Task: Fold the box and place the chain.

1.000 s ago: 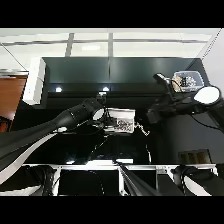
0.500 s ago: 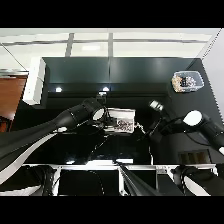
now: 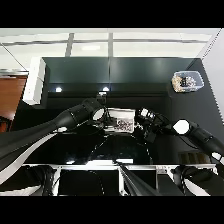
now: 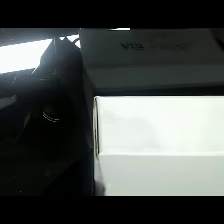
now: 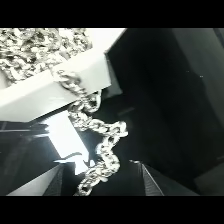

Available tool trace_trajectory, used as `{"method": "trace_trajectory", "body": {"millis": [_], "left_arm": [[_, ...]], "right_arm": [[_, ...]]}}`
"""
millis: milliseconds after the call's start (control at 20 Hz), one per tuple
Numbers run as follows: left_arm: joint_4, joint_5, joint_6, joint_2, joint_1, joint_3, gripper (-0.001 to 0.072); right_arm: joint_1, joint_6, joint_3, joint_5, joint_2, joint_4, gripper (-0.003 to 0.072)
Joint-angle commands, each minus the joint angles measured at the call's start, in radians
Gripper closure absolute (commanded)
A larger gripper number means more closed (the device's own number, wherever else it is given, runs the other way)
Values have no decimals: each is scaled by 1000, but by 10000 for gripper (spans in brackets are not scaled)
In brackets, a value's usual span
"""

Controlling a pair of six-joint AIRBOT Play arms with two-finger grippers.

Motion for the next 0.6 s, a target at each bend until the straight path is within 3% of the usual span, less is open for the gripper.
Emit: {"method": "trace_trajectory", "body": {"millis": [0, 50, 150, 300, 350, 400, 550], "left_arm": [[0, 0, 0, 0, 0, 1, 680], [0, 0, 0, 0, 0, 1, 680], [0, 0, 0, 0, 0, 1, 680], [0, 0, 0, 0, 0, 1, 680], [0, 0, 0, 0, 0, 1, 680], [0, 0, 0, 0, 0, 1, 680], [0, 0, 0, 0, 0, 1, 680]], "right_arm": [[7, -11, -2, -35, -7, -1, 162], [7, -6, -2, -33, -7, 0, 163], [7, 10, -2, -28, -7, 0, 276], [7, 32, -2, -27, -7, 0, 306], [7, 40, -2, -15, -7, 0, 588], [7, 48, -2, -5, -7, 0, 668], [6, 152, 0, 13, 3, 0, 671]]}}
